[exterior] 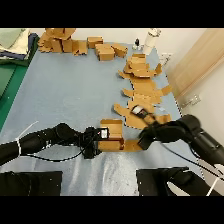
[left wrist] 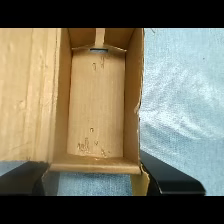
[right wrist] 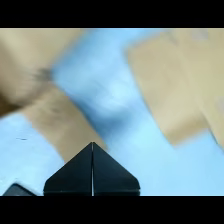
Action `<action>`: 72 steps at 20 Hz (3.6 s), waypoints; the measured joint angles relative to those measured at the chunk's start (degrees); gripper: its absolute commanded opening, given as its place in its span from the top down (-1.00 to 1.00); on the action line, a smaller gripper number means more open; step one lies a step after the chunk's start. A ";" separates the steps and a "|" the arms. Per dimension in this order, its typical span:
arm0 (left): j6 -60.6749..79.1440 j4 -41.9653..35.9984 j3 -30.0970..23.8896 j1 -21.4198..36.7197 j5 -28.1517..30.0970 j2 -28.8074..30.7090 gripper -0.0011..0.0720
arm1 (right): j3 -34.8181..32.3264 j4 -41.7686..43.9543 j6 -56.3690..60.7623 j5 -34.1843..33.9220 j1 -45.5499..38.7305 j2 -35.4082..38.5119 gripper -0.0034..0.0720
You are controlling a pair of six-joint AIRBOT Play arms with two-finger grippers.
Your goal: Fold the box.
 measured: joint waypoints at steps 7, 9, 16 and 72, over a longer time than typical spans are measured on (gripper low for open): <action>-0.02 0.00 0.00 0.00 -0.04 0.00 -0.08 | -4.33 -2.08 18.16 -2.10 -15.69 0.20 0.90; -0.02 0.00 0.00 0.00 -0.02 0.00 -0.08 | -6.19 3.08 18.16 -0.04 -16.96 -2.82 0.90; -0.04 0.00 0.00 0.00 -0.02 0.00 -0.08 | -8.98 23.65 10.16 6.73 -17.29 -10.08 0.90; -0.07 0.00 0.00 0.04 -0.04 0.00 -0.08 | 14.97 2.32 65.75 0.20 23.76 -32.13 0.10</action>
